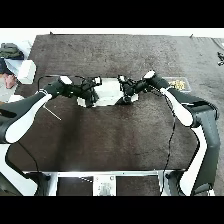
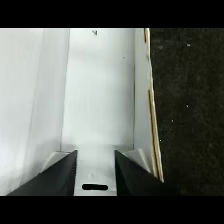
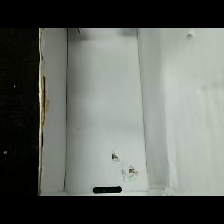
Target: Fold the box and place the chain.
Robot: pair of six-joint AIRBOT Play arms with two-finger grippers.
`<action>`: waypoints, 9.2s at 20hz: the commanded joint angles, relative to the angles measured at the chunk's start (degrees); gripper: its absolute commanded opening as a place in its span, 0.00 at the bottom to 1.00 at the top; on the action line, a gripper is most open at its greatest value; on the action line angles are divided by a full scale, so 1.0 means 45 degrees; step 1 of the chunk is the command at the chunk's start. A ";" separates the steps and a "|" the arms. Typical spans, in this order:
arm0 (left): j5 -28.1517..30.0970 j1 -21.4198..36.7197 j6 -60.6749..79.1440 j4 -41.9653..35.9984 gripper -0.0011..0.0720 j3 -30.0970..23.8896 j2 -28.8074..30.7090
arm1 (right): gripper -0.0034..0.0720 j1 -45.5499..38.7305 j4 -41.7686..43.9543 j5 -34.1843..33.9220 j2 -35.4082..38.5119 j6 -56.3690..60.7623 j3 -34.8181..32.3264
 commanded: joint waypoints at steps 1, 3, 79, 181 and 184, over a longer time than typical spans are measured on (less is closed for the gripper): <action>0.0078 -0.0005 0.0233 -0.0301 0.42 0.0005 -0.0029 | 0.60 0.0005 0.0010 -0.0015 -0.0005 0.0005 -0.0005; 0.0097 -0.0005 0.0233 -0.0301 0.56 0.0005 -0.0029 | 0.60 0.0005 0.0010 -0.0015 -0.0005 0.0005 -0.0005; 0.0408 0.2429 -1.0972 -0.4405 0.44 -0.3007 0.1734 | 0.60 0.0005 0.0010 -0.0015 -0.0005 0.0005 -0.0005; -0.5163 -0.2744 -2.4174 1.1026 0.61 0.6358 -0.1287 | 0.60 0.0005 0.0010 -0.0019 -0.0005 0.0005 -0.0005; -0.5105 -0.2744 -2.3023 1.1118 0.60 0.6353 -0.0039 | 0.60 0.0005 0.0010 -0.0019 -0.0005 0.0005 -0.0005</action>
